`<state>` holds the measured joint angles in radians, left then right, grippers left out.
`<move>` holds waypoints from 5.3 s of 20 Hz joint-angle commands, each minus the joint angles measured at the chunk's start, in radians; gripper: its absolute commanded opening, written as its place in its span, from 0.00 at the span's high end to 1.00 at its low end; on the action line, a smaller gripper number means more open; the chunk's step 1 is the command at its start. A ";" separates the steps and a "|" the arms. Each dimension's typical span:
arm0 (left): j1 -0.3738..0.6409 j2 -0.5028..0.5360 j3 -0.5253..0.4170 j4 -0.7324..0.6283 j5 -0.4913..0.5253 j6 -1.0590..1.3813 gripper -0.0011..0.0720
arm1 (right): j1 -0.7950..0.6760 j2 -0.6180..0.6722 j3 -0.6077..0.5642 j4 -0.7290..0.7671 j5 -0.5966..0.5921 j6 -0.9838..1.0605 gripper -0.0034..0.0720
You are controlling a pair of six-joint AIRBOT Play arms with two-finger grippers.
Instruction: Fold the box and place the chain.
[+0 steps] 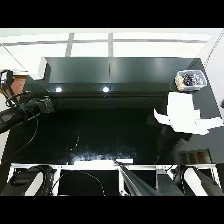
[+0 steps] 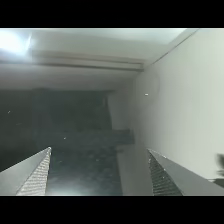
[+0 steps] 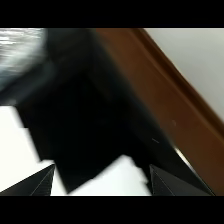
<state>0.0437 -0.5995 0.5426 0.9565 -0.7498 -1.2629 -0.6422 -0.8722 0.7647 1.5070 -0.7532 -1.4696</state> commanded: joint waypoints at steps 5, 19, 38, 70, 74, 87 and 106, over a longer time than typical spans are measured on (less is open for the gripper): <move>-0.001 -0.005 0.010 0.056 -0.071 -0.049 0.03 | -0.444 -0.344 0.106 0.568 -0.178 -0.565 0.03; -0.001 -0.005 0.010 0.053 -0.071 -0.049 0.03 | -0.336 -0.656 0.343 0.587 -0.614 -0.690 0.34; -0.032 -0.018 0.009 -0.040 -0.145 -0.029 0.03 | 0.350 -0.109 -0.003 0.914 -0.329 -0.596 0.92; -0.224 -1.056 0.275 -0.678 -0.606 0.667 0.03 | 0.925 0.165 -0.403 0.924 0.083 -0.470 0.92; -0.230 -1.096 0.287 -0.676 -0.661 0.758 0.06 | 0.925 0.165 -0.403 0.924 0.077 -0.470 0.92; -0.262 -1.103 0.330 -0.486 -0.650 0.788 0.69 | 0.925 0.165 -0.403 0.919 0.075 -0.470 0.92; -0.454 -0.592 0.223 -0.311 -0.257 1.142 0.95 | 0.700 0.165 -0.124 0.383 -0.105 -0.591 0.03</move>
<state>-0.3458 -1.3109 0.8219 0.6075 -1.2148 -0.2935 0.0788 -0.7074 0.5995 2.0426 -0.8879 -2.0037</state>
